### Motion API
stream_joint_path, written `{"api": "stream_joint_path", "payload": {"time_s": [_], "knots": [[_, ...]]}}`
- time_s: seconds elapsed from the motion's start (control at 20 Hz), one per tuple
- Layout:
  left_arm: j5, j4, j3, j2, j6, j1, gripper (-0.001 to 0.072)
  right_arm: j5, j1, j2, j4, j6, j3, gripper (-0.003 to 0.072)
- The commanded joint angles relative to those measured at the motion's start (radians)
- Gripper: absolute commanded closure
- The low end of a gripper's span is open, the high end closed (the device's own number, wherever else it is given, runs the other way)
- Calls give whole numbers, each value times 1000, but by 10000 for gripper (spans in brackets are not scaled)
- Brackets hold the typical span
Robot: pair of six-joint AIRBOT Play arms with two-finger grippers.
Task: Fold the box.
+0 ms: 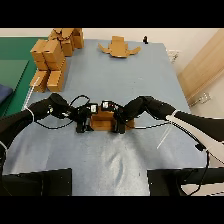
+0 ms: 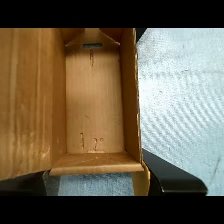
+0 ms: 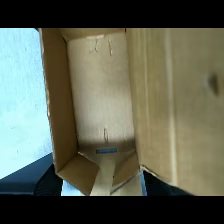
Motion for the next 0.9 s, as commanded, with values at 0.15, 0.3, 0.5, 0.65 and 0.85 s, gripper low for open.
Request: {"api": "stream_joint_path", "payload": {"time_s": [0.15,0.3,0.5,0.65,0.85], "knots": [[0,8,0,0,-41,0,566,-4,-2,6,-43,19,0,-34],[-3,8,0,0,-41,0,566,2,-10,34,-132,107,0,-34],[-4,8,0,0,-42,-1,566,-63,-74,116,-141,129,0,-34],[-8,8,0,0,-41,0,566,-226,-116,200,-95,130,0,-34],[-8,7,0,0,-41,-1,566,-286,-122,323,195,124,0,676]]}}
